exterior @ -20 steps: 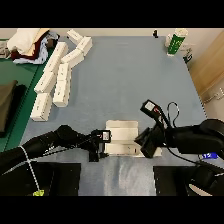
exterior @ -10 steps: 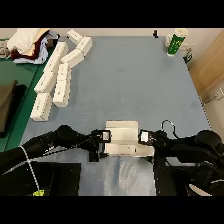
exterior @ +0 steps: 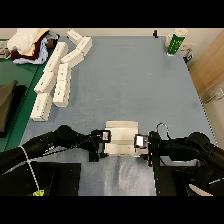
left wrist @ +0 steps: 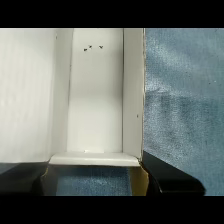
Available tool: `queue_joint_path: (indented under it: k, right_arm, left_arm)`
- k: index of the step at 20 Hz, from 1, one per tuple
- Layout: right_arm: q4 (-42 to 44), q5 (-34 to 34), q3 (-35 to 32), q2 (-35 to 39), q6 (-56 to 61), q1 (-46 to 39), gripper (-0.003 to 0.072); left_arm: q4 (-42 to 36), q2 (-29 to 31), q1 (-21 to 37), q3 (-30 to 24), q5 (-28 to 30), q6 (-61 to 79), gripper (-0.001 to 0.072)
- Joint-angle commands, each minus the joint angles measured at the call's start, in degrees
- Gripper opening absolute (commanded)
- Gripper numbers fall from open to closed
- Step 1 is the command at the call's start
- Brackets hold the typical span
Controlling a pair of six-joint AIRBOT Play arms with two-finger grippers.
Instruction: Fold the box.
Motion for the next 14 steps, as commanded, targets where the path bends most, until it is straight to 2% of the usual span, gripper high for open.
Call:
queue_joint_path:
  k: [1, 5, 6, 12, 13, 14]
  right_arm:
    - [1.53, 3.74, -0.13, -0.98, -3.37, 0.04, 0.0427]
    - [4.09, 4.2, -0.13, -0.96, -4.22, 0.04, 0.0094]
    - [4.48, 4.44, -0.13, -1.01, -4.5, 0.04, 0.0078]
    - [9.79, 8.72, -0.11, -4.96, -10.64, 0.15, 0.0085]
    - [10.16, 8.63, -0.11, -5.27, -10.73, 0.15, 0.0148]
    - [10.54, 8.63, -0.11, -5.38, -10.84, 0.15, 0.0411]
  left_arm:
    - [0.02, 0.0, -0.02, 0.04, 0.0, 0.0, 0.0591]
    - [0.02, 0.0, -0.02, 0.04, 0.0, 0.0, 0.0591]
    - [0.0, 0.0, -0.02, 0.04, 0.02, 0.0, 0.0591]
    - [0.0, 0.0, -0.02, 0.04, 0.0, 0.0, 0.0591]
    - [0.02, 0.0, -0.02, 0.04, 0.0, 0.0, 0.0591]
    - [0.02, 0.0, -0.02, 0.04, 0.02, 0.0, 0.0591]
